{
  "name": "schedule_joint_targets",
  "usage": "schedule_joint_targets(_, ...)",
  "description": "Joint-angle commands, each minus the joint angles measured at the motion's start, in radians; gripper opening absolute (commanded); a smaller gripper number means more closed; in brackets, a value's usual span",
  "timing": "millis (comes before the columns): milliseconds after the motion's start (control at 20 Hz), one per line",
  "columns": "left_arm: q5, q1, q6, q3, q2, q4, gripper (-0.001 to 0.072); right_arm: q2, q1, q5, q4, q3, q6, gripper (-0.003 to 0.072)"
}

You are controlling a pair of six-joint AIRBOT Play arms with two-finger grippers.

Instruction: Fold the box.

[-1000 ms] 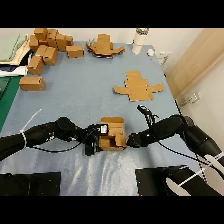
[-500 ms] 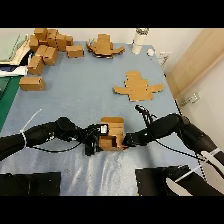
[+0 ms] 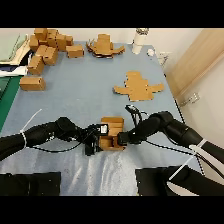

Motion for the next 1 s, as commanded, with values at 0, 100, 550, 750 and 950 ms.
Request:
schedule_joint_targets(0, 0.0, 0.0, 0.0, 0.001, -0.001, 0.0, 0.0472, -0.045, 0.137, -0.021, -0.184, 0.058, 0.317, 0.05)
schedule_joint_targets(100, 0.0, 0.0, 0.0, 0.001, -0.001, 0.001, 0.0471, -0.086, 0.188, -0.032, -0.198, 0.084, 0.395, 0.05)
schedule_joint_targets(550, 0.0, 0.0, 0.0, 0.001, -0.001, 0.0, 0.0471, -0.274, 0.263, -0.168, -0.31, 0.212, 0.555, 0.0355)
schedule_joint_targets(750, 0.0, 0.0, 0.0, 0.001, -0.001, 0.0, 0.0472, -0.275, 0.263, -0.189, -0.324, 0.23, 0.56, 0.0026)
schedule_joint_targets(950, 0.0, 0.0, 0.0, 0.001, -0.001, 0.0, 0.0471, -0.275, 0.263, -0.188, -0.326, 0.23, 0.547, 0.0011)
